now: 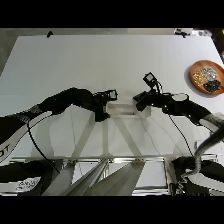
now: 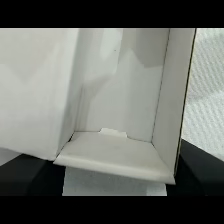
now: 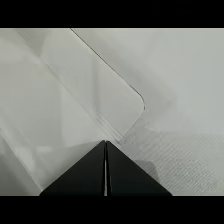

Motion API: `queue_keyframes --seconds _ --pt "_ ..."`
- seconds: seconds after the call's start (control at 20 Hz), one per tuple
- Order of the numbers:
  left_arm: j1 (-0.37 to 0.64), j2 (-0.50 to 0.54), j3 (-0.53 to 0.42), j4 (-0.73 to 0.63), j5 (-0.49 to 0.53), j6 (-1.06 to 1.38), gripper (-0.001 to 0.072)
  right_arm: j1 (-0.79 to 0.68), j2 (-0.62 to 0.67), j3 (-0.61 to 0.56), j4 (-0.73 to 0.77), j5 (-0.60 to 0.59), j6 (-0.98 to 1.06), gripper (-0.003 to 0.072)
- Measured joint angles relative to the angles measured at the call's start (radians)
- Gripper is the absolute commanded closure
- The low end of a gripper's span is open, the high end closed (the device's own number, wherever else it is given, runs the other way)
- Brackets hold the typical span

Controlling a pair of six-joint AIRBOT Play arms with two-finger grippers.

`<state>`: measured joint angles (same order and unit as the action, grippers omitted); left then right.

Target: Fold the box and place the chain.

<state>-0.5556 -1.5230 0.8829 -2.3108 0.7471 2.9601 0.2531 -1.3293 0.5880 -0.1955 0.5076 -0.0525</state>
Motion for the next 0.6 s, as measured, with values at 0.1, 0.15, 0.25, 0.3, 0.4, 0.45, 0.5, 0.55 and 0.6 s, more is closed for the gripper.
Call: queue_keyframes --seconds 0.1,0.15,0.25,0.3,0.4,0.45,0.5,0.55,0.6 --pt "0.0 0.0 0.0 0.0 0.0 0.0 0.0554 0.0 0.001 0.0 -0.006 0.015 0.0 0.0672" --pt "0.0 0.0 0.0 0.0 0.0 0.0 0.0554 0.0 0.01 0.0 -0.008 0.022 0.001 0.0671" --pt "0.0 0.0 0.0 0.0 0.0 -0.001 0.0554 0.0 0.047 0.0 -0.017 0.029 0.002 0.0671" --pt "0.0 0.0 0.0 0.0 0.0 -0.002 0.0554 0.0 0.076 0.0 -0.026 0.029 0.002 0.0671" --pt "0.0 0.0 0.0 0.0 0.0 -0.002 0.0554 -0.001 0.141 0.0 -0.061 0.028 0.012 0.0671" --pt "0.0 0.0 0.0 0.0 0.0 -0.002 0.0554 -0.002 0.177 0.0 -0.093 0.03 0.031 0.0671" --pt "0.0 0.0 0.0 0.0 0.0 -0.002 0.0554 -0.002 0.21 0.0 -0.135 0.037 0.056 0.0671" --pt "0.0 0.0 0.0 0.0 0.0 -0.002 0.0554 -0.002 0.246 0.0 -0.194 0.054 0.09 0.0671" --pt "0.0 0.0 0.0 0.0 0.0 -0.002 0.0554 -0.002 0.278 0.0 -0.263 0.08 0.124 0.0671"
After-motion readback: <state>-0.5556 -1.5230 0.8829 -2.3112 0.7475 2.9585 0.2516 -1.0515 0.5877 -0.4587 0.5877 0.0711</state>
